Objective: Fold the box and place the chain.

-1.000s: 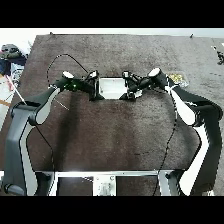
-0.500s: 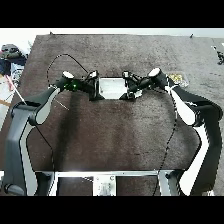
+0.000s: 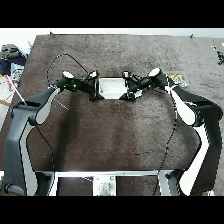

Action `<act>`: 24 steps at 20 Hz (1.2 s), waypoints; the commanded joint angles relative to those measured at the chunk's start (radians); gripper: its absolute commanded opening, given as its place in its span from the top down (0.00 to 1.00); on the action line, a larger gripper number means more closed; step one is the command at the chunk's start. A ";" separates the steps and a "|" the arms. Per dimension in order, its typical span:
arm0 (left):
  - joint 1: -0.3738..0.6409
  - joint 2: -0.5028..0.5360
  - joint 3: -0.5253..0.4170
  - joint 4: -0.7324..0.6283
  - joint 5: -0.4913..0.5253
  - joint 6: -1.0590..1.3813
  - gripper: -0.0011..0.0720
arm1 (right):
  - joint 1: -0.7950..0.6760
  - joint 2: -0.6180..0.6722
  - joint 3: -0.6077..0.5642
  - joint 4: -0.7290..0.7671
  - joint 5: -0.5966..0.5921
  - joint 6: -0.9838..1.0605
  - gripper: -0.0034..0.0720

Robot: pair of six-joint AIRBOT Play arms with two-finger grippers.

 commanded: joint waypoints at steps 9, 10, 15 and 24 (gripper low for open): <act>0.000 -0.001 0.000 -0.002 0.001 0.002 0.34 | 0.000 0.002 0.001 0.000 -0.001 0.000 0.23; 0.000 -0.001 0.000 -0.002 0.001 0.002 0.34 | -0.002 0.006 0.001 0.001 -0.001 0.003 0.01; 0.000 -0.001 0.000 -0.003 0.002 0.002 0.34 | -0.008 0.023 0.001 -0.001 0.004 0.016 0.00; 0.000 -0.001 0.000 -0.004 0.002 0.002 0.34 | -0.075 0.060 0.001 -0.019 0.037 0.020 0.00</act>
